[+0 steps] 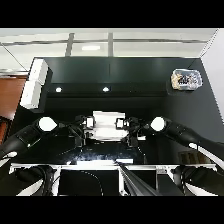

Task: Fold the box and place the chain.

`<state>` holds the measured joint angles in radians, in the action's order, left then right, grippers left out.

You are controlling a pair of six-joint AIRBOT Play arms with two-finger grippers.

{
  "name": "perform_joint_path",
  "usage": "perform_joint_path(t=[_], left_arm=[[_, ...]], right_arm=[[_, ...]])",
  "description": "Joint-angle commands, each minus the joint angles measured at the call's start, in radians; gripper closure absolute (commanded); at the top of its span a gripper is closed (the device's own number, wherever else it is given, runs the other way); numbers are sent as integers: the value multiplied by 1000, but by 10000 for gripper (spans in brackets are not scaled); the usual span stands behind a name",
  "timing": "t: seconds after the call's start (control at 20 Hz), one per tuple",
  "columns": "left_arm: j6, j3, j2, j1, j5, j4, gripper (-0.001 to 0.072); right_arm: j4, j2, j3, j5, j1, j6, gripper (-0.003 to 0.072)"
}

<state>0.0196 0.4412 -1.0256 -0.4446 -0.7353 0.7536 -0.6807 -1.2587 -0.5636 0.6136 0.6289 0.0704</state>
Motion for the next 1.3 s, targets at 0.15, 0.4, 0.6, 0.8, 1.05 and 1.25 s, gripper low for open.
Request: perform_joint_path(t=[0.15,0.4,0.6,0.8,1.05,1.25], left_arm=[[4,1,-37,-46,24,-138,448],[3,1,-67,-90,119,-160,492],[3,2,-67,-90,119,-160,328],[-1,2,-66,-89,123,-160,385],[-66,2,-22,-69,122,-116,681],[-378,2,127,77,14,100,681]], right_arm=[[0,1,-1,0,1,1,279],[0,1,-1,0,1,0,279],[0,1,-1,0,1,1,279],[4,1,-1,-1,1,1,279],[26,1,-1,0,1,0,279],[26,1,-1,0,1,0,279]])
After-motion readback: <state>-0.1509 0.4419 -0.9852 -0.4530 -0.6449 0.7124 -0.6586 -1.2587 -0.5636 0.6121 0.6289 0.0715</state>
